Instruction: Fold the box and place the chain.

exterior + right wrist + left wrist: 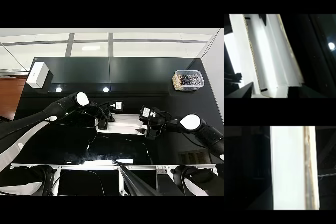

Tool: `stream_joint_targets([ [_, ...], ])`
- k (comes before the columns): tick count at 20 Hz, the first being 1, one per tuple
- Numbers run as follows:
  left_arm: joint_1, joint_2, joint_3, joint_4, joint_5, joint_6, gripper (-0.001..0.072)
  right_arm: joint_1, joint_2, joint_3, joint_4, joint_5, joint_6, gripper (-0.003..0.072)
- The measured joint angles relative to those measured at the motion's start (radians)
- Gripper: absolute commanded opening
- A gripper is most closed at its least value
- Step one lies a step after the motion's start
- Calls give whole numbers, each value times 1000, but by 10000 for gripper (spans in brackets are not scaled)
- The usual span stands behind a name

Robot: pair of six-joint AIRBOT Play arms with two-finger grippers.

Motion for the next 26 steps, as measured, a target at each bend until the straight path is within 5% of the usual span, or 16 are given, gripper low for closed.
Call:
stream_joint_targets([
  [9,0,3,0,0,2,0,25,0,-58,-8,113,9,-177,633],
  [26,0,3,0,0,3,0,26,0,-190,-18,103,-13,-282,633],
])
